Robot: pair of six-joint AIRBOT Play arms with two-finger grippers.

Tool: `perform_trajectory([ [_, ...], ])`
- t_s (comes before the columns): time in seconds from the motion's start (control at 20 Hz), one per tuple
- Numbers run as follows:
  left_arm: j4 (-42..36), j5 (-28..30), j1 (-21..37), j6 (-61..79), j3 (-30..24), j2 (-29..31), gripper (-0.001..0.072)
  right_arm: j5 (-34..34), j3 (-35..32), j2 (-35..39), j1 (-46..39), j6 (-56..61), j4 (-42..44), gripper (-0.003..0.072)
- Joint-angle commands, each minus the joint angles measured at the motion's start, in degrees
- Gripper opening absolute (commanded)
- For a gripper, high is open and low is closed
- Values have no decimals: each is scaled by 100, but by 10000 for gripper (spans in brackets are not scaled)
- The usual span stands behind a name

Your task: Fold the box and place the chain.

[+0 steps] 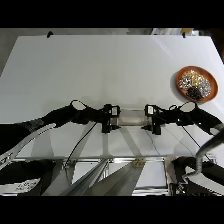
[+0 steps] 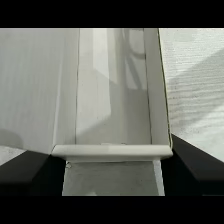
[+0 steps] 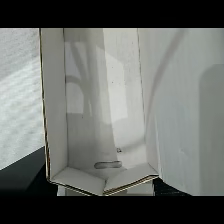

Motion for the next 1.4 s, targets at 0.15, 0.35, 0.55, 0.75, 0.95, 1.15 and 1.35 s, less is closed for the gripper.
perform_trajectory([
  [0.15,44,-31,-4,13,-4,-4,389,-9,0,2,2,7,11,403],
  [0.35,44,-31,-4,13,-4,-4,389,28,0,2,2,9,22,403],
  [0.55,44,-31,-4,13,-4,-4,389,85,2,116,0,411,-468,567],
  [0.75,44,-31,-4,13,-4,-4,389,170,2,643,0,946,-931,567],
  [0.95,44,-31,-4,13,-4,-4,389,199,2,1152,0,1399,-1244,611],
  [1.15,44,-31,-4,13,-4,-4,389,466,2,1692,0,2142,-2050,605],
  [1.35,44,-31,-4,13,-4,-4,389,605,2,2455,0,2826,-2830,547],
])
